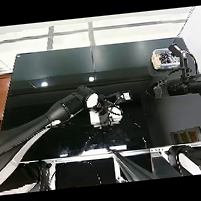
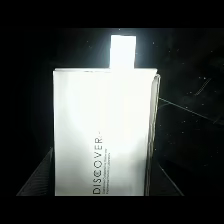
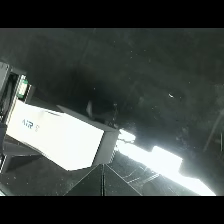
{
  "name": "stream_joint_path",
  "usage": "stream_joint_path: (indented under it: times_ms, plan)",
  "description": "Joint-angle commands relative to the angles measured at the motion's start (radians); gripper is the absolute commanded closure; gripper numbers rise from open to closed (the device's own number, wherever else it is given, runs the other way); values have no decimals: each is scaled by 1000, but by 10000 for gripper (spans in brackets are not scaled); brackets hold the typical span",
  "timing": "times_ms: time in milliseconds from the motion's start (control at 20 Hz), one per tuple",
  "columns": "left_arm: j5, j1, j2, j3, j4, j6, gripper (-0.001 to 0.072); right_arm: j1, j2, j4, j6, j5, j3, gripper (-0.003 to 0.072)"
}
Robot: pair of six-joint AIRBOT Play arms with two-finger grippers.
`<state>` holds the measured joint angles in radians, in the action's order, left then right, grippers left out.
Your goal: Fold the box and place the chain.
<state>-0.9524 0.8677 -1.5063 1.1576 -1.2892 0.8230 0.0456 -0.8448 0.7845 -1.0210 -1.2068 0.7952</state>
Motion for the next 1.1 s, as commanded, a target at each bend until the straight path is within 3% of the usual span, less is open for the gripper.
stream_joint_path:
  times_ms: [0, 100, 200, 300, 350, 450, 600, 800, 1050]
  plan:
    - [8, 5, -5, 0, -59, 0, -1, 0, 1, 0, -1, 0, 0, 673]
    - [7, 5, -9, 0, -95, 0, 4, 0, 1, -1, -1, 1, 0, 672]
    - [5, 5, -9, 0, -98, -5, 59, 0, 1, -1, -1, 2, 0, 672]
    - [-2, 2, -6, 2, -117, 0, 320, 0, 1, -1, -1, 8, 0, 673]
    - [-2, -6, 3, 2, -129, 20, 371, 0, 1, -1, -1, 12, 0, 672]
    - [-7, -56, 32, 7, -155, 94, 373, 0, 1, 0, -1, 21, 0, 672]
    - [-61, -235, 52, 49, -206, 208, 377, 0, 1, -1, -1, 35, 0, 672]
    - [-10, -608, 37, 136, -254, 317, 377, 0, 1, -2, -1, 78, 0, 672]
    - [27, -1032, -127, 370, -164, 404, 376, 0, 1, -1, 0, 174, 0, 672]
